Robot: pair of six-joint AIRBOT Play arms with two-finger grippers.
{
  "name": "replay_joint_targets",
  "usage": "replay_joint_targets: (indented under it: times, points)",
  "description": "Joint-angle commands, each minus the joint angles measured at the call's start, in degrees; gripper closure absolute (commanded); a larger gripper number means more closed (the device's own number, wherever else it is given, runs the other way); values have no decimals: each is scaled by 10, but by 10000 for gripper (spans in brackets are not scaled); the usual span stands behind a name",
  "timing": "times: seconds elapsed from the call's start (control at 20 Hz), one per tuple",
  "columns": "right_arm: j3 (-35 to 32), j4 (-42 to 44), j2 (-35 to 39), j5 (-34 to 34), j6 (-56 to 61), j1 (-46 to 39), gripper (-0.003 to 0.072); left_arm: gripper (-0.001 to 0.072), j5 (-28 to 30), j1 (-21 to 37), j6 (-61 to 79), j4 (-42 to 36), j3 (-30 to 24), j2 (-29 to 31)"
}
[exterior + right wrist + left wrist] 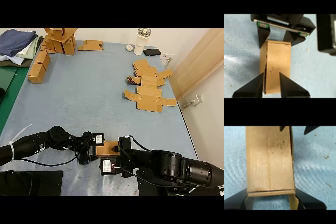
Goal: Fold the box.
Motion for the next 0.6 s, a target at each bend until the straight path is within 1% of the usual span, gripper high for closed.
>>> replay_joint_targets:
  times: [0.0,0.05,0.1,0.2,0.25,0.3,0.35,0.45,0.5,0.55]
  points:
    - [1,21,27,-13,54,0,403,246,-1,0,0,0,0,0]
    - [0,60,37,-19,120,0,545,247,-1,0,0,0,0,0]
    - [-1,118,45,-29,214,0,683,246,-1,0,0,0,0,0]
    - [-22,214,60,-24,367,0,684,247,-1,0,0,0,0,0]
    - [-45,257,73,0,414,0,684,246,-1,0,0,0,0,0]
    - [-79,294,93,52,470,0,684,247,-1,0,0,0,0,0]
    - [-116,315,114,118,520,0,684,246,-1,0,0,0,0,0]
    - [-189,318,154,268,635,-1,684,246,-1,0,0,0,0,0]
    - [-215,305,163,330,686,-9,683,247,-1,0,0,0,0,0]
    - [-228,299,163,361,718,-21,683,246,-1,0,0,0,0,0]
